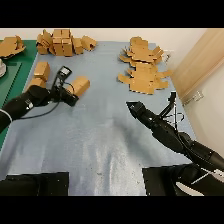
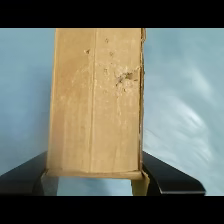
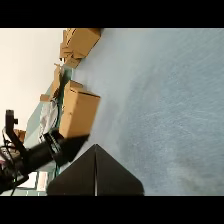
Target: Fold the box.
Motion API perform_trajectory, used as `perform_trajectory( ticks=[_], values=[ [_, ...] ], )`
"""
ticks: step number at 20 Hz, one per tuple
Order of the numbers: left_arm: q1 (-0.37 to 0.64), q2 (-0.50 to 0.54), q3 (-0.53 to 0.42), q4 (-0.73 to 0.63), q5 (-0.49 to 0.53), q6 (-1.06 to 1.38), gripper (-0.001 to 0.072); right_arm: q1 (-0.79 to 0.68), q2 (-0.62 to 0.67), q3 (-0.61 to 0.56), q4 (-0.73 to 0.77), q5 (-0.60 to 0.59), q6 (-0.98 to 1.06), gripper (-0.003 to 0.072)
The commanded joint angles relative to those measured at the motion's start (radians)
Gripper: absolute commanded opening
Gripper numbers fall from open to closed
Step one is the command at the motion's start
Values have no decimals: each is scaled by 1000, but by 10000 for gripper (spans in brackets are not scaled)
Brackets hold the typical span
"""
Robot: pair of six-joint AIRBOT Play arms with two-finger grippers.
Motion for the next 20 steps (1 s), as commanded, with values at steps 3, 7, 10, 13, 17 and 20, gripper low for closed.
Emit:
perform_trajectory(
  ticks=[3, 7, 10, 13, 17, 20],
  values=[
    [187, -277, 361, 57, -97, -278, 524, -1, 0, 1, 0, -3, 1, 2],
    [230, -433, 547, 61, -100, -371, 524, -1, 0, 1, 0, -3, 2, 3],
    [229, -521, 633, 79, -98, -389, 524, -1, 0, 1, 0, -3, 28, 2],
    [231, -579, 691, 79, -85, -415, 524, -1, 1, 1, 0, -3, 33, 2],
    [231, -602, 719, 172, -53, -473, 524, -1, 1, 1, 0, -3, 34, 2],
    [232, -602, 737, 243, -43, -515, 524, -1, 1, 1, 0, -3, 34, 2]
  ],
)
